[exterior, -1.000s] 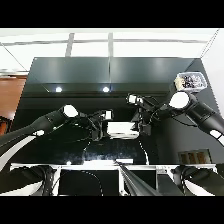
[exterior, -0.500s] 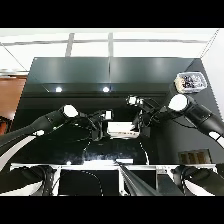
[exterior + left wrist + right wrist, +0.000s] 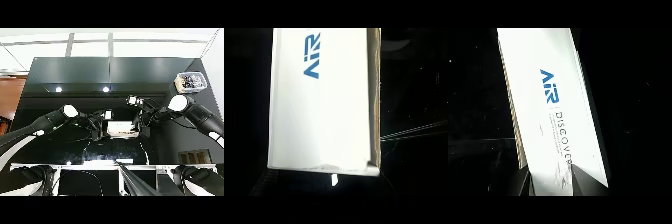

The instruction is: Fold the box and place the chain.

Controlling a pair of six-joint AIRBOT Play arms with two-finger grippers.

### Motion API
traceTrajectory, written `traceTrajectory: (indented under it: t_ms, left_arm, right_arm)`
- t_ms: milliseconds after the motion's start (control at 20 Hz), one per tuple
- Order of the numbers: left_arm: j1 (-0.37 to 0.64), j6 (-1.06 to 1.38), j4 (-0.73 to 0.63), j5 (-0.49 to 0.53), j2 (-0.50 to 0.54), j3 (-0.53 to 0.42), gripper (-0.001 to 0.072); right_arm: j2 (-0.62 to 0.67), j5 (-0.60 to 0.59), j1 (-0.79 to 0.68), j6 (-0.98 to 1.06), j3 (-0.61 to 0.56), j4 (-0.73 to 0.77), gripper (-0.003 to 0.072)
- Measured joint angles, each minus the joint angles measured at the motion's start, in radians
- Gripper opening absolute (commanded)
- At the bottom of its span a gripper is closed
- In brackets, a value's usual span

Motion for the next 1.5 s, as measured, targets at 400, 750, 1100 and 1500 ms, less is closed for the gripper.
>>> traceTrajectory:
  t_ms: [400,750,1100,1500]
  left_arm:
    - [-0.001,0.0,0.0,0.001,0.0,0.0,0.0492]
    - [0.0,0.0,0.0,0.0,0.0,0.0,0.0492]
    - [-0.001,0.001,0.001,-0.002,0.0,0.0,0.0492]
    - [-0.001,0.002,0.001,-0.005,0.0,0.0,0.0492]
  right_arm:
    - [-0.001,-0.003,0.009,0.032,-0.004,0.015,0.0472]
    - [-0.002,-0.024,0.018,0.036,-0.02,0.022,0.0412]
    - [-0.002,-0.085,0.055,0.053,-0.024,0.022,0.0414]
    - [0.023,-0.014,0.026,0.119,-0.02,0.022,0.0409]
